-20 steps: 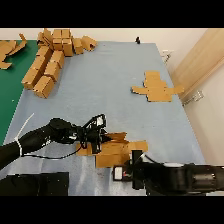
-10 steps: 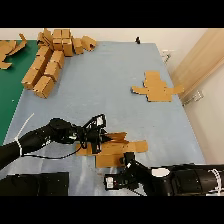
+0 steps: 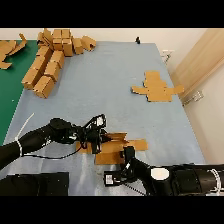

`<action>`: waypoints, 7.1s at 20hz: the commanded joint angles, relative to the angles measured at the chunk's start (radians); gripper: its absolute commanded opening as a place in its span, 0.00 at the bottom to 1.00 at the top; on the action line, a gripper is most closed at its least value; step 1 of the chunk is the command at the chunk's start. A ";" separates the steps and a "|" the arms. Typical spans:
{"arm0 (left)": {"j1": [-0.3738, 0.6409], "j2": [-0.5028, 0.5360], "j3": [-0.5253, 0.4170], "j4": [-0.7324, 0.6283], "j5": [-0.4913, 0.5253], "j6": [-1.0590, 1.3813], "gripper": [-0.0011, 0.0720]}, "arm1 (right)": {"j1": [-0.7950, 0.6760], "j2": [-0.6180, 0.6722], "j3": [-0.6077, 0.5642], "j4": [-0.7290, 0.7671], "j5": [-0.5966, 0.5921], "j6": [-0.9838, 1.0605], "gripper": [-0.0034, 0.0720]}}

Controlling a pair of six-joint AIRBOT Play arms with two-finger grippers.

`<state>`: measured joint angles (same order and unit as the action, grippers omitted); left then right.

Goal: Fold the box.

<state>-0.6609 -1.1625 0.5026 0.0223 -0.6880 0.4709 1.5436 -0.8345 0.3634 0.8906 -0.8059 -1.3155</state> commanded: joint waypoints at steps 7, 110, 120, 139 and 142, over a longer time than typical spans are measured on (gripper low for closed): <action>0.000 0.001 0.001 -0.001 0.000 0.000 0.03 | 0.000 0.001 0.046 -0.075 -0.118 0.096 0.73; 0.000 0.001 0.001 -0.001 -0.001 0.000 0.03 | -0.909 -0.035 -0.011 1.216 0.150 -1.404 0.92; 0.000 0.001 0.001 -0.001 0.000 0.000 0.03 | -0.908 -0.035 -0.011 1.234 0.143 -1.404 0.71; 0.000 0.001 0.001 -0.001 0.000 0.000 0.03 | -0.908 -0.043 -0.011 1.218 0.163 -1.409 0.82; 0.000 0.001 0.001 -0.001 -0.001 0.000 0.03 | -0.908 -0.051 -0.012 1.219 0.166 -1.446 0.82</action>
<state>-0.6609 -1.1622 0.5026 0.0212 -0.6888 0.4706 0.6353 -0.8787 0.3515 2.1086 -0.6445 -2.7361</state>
